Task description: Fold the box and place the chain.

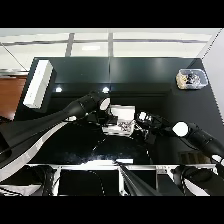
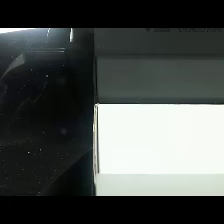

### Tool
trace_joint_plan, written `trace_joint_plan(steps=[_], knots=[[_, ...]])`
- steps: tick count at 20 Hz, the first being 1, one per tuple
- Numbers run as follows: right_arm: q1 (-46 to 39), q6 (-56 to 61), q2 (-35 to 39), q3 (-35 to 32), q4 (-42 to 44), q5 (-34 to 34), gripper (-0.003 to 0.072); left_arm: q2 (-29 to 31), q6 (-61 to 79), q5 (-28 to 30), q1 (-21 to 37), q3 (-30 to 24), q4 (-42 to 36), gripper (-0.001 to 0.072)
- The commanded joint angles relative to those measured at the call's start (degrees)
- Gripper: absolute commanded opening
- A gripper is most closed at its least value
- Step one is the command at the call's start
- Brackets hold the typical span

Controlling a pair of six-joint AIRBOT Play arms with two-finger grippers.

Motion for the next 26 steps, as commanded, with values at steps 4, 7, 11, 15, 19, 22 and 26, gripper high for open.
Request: trace_joint_plan(steps=[4,7,11,15,19,22,26], knots=[[0.04,2.86,-0.20,-0.04,0.02,0.33,0.0005,-0.02,0.00,0.00,0.02,0.00,0.00,0.0030],[0.02,4.59,0.09,0.63,-0.02,3.13,0.0005,-0.02,0.00,0.00,0.02,0.00,0.02,0.0030],[0.02,11.65,1.90,7.67,-1.70,17.35,0.0006,-0.02,0.00,0.00,0.02,0.00,0.00,0.0030],[0.02,27.28,5.64,18.58,-8.28,28.48,0.0006,-0.02,0.00,0.00,0.02,0.00,0.00,0.0030],[0.02,35.19,6.21,31.93,-8.94,40.30,0.0006,-0.02,0.00,0.00,0.02,0.00,0.02,0.0030],[0.02,38.69,6.21,37.88,-3.28,40.87,0.0005,-0.02,0.00,0.00,0.02,0.00,0.00,0.0030],[0.02,38.66,6.21,39.78,9.07,37.97,0.0006,-0.02,0.00,0.00,0.02,0.00,0.00,0.0030]])
